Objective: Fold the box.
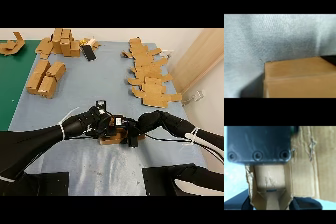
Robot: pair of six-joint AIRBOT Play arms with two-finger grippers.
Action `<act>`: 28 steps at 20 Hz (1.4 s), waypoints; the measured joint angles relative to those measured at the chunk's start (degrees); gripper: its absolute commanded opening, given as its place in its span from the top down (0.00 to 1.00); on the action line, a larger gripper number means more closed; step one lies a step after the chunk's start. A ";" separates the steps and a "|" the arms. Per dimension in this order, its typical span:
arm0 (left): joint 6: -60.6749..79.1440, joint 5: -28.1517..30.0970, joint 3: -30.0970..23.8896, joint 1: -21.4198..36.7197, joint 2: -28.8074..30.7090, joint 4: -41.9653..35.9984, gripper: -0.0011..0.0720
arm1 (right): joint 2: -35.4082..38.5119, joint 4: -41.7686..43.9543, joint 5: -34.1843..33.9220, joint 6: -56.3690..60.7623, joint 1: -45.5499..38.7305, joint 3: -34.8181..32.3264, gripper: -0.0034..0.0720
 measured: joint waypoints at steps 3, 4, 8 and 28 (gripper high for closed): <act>-0.20 0.46 0.04 0.02 -0.28 0.15 0.97 | 0.02 0.13 -0.31 0.09 0.07 0.00 0.38; -0.15 0.48 0.04 0.02 -0.33 0.13 0.97 | 0.02 0.11 -0.26 0.04 0.04 0.00 0.38; 0.00 0.55 0.04 0.02 -0.42 -0.26 0.97 | 0.02 0.09 -0.09 0.02 0.07 0.00 0.38; 1.05 -6.67 7.28 0.09 -0.02 0.68 0.25 | 0.02 0.07 0.09 -0.04 0.07 0.00 0.38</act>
